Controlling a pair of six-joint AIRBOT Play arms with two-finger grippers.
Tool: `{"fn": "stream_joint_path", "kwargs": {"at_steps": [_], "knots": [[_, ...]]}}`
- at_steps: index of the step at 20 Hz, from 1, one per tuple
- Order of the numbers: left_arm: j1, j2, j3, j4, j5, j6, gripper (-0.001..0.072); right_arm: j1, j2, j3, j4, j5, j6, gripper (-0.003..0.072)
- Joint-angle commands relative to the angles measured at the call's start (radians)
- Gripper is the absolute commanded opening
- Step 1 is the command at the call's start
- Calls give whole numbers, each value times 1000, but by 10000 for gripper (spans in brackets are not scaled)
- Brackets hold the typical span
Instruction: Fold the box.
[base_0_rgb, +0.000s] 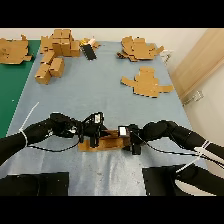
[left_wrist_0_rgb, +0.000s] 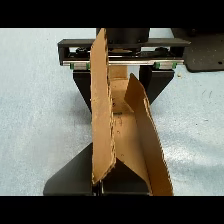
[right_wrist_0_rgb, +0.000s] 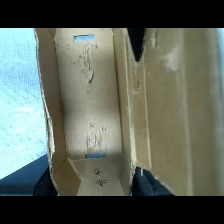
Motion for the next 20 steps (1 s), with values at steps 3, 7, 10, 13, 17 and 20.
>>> {"fn": "stream_joint_path", "kwargs": {"at_steps": [3,7,10,13,17,20], "knots": [[0,0,0,0,0,0,11,0,0,0,0,0,0,559],[0,0,0,0,0,0,11,0,0,0,0,0,0,559],[0,0,0,0,-1,0,11,0,0,0,0,0,0,559],[0,0,0,0,-1,-1,11,0,0,0,0,0,0,559],[0,0,0,0,-1,0,11,0,0,0,0,-11,0,559],[0,0,0,0,2,0,11,0,0,0,0,-11,0,559]]}}
